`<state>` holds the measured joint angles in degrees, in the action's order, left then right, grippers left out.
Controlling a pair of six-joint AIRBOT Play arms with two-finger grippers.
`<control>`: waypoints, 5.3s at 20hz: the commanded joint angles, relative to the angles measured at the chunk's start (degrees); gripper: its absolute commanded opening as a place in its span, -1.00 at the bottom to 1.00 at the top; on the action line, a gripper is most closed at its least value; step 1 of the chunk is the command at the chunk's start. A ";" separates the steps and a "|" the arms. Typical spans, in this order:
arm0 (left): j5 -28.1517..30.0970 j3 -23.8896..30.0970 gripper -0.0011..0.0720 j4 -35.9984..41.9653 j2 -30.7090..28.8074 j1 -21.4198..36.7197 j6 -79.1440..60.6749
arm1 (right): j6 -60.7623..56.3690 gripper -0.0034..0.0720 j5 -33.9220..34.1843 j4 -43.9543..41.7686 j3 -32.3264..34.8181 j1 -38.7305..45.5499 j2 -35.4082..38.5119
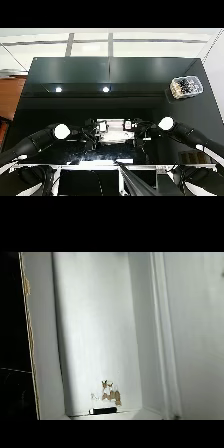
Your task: Fold the box and place the chain.
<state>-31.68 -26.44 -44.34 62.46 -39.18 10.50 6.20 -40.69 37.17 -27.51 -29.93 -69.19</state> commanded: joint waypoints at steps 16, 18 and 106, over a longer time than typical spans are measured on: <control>-17.14 -1.55 -0.89 -8.33 -16.04 17.62 29.20 | -0.04 0.34 -0.02 -0.04 0.04 -0.07 -0.02; -25.22 -1.53 -0.89 -15.87 -17.64 27.08 50.01 | -0.04 0.34 -0.02 -0.04 0.04 -0.07 -0.02; -32.28 -1.88 0.80 15.04 6.01 31.78 45.22 | -0.70 0.34 0.70 -0.07 0.04 -0.07 -0.02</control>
<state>-59.51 -26.37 -32.67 68.69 -6.48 55.64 5.50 -39.99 37.12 -27.51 -30.00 -69.19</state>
